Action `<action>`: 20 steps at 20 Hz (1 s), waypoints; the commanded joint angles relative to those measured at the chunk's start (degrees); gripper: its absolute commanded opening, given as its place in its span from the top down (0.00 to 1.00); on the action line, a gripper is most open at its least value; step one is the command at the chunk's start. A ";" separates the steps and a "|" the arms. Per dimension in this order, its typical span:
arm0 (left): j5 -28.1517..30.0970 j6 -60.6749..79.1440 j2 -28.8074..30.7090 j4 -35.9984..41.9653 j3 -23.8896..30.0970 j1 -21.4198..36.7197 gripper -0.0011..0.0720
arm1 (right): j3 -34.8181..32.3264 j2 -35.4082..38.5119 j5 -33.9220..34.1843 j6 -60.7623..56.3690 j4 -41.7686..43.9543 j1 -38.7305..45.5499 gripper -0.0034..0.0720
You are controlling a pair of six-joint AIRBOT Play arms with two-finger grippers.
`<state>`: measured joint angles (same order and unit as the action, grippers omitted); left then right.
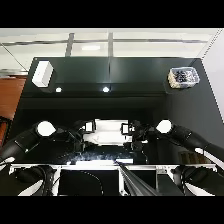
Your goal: Fold the box and place the chain.
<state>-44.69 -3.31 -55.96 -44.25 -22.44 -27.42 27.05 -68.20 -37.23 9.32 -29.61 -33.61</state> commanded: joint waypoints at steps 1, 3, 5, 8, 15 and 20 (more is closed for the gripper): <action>2.69 -0.55 -1.44 1.88 0.07 -2.71 0.52 | 0.00 -0.04 -0.02 -0.02 0.00 0.02 0.24; 3.30 -0.55 -1.44 1.75 -0.02 -2.97 0.62 | 0.00 -0.04 -0.02 -0.02 0.00 0.02 0.25; 3.76 -0.55 -1.46 1.99 -0.07 -2.97 0.68 | 0.00 -0.04 -0.02 -0.02 0.00 0.02 0.25; 4.11 -0.52 -1.49 3.10 -0.07 -2.97 0.68 | 0.00 -0.04 -0.02 -0.02 0.00 0.02 0.24; 4.07 -0.48 -4.52 9.14 -0.07 -2.99 0.68 | 0.00 -0.04 0.00 -0.02 0.00 0.02 0.25; 4.44 3.56 -5.07 14.86 -0.07 -2.97 0.68 | 0.00 -0.04 0.02 0.00 0.00 0.02 0.24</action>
